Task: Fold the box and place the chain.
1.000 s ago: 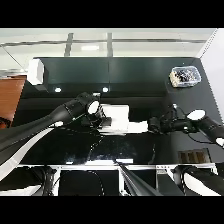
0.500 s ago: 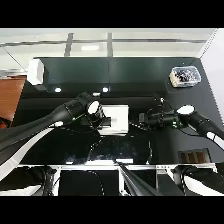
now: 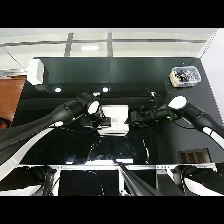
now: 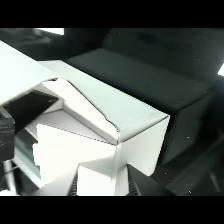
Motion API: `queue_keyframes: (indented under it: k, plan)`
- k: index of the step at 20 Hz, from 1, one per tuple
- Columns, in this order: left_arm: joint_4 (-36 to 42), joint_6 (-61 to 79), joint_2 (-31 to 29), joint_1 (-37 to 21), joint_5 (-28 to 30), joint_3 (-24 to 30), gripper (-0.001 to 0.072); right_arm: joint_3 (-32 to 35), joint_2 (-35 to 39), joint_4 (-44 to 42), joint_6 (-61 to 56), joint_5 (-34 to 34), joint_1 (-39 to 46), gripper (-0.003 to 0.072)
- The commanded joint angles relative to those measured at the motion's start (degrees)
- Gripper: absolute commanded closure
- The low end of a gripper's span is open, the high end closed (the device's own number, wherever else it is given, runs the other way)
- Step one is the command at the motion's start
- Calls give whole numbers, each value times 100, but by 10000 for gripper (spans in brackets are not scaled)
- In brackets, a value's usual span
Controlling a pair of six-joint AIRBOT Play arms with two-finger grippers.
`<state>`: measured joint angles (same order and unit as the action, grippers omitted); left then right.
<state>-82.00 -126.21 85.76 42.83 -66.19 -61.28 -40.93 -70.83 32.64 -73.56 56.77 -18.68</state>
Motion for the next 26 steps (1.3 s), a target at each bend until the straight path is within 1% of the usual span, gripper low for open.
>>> queue_keyframes:
  k: [1,4,10,15,19,22,24,26]
  plan:
    - [-2,0,0,-4,-2,-2,683,-435,-15,1325,-1414,-107,-492,383]
    - [-2,0,0,-4,-2,-2,683,-706,-48,2116,-2159,-107,-835,383]
    - [-2,0,0,-4,-4,-2,683,-1099,-487,2835,-3016,-33,-1349,389]
    - [-2,0,0,-2,-4,-2,683,-1539,-793,3558,-3797,267,-1659,390]
    - [0,0,0,-4,-9,-2,683,-2100,-1246,4138,-4310,870,-1941,390]
    - [-2,0,0,-4,-9,-2,683,-2522,-1613,4743,-4977,1296,-2240,391]
    - [-2,0,0,-4,-9,-2,683,-2549,-1714,4931,-5353,1292,-2400,391]
    - [-2,0,0,-2,-15,-2,683,-2549,-1757,4948,-5460,1224,-2476,391]
